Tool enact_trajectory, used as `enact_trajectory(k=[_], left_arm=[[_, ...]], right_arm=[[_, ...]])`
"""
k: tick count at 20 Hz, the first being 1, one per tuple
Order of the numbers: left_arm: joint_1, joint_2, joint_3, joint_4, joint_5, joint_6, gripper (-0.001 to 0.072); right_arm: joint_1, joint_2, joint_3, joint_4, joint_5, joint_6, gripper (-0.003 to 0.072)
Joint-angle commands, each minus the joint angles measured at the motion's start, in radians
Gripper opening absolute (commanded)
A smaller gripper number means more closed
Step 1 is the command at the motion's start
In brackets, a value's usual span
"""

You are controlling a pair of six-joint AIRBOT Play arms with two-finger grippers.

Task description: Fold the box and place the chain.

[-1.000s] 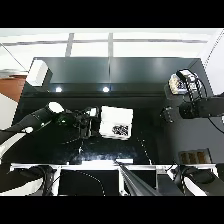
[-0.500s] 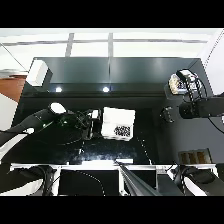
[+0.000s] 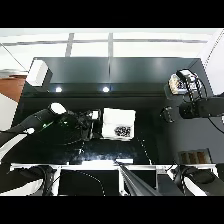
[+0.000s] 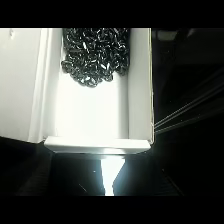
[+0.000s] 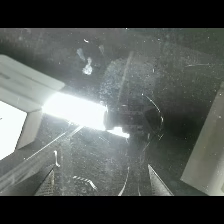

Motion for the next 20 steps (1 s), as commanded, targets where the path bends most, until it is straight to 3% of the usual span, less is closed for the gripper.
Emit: enact_trajectory(k=[1, 6, 12, 20], left_arm=[[-0.005, -0.001, -0.001, -0.011, -0.013, -0.006, 0.0700], [-0.006, -0.001, 0.000, -0.011, 0.053, -0.056, 0.0700], [-0.003, 0.000, 0.000, -0.005, -0.039, -0.056, 0.0704], [-0.004, 0.000, 0.000, -0.009, -0.034, -0.056, 0.0708]], right_arm=[[0.000, 0.000, 0.000, 0.000, 0.000, 0.000, 0.0706], [0.000, 0.000, 0.000, 0.001, 0.000, 0.001, 0.0706], [0.000, 0.000, 0.000, -0.002, 0.000, 0.000, 0.0706], [0.000, 0.000, 0.000, -0.002, -0.002, 0.000, 0.0706]])
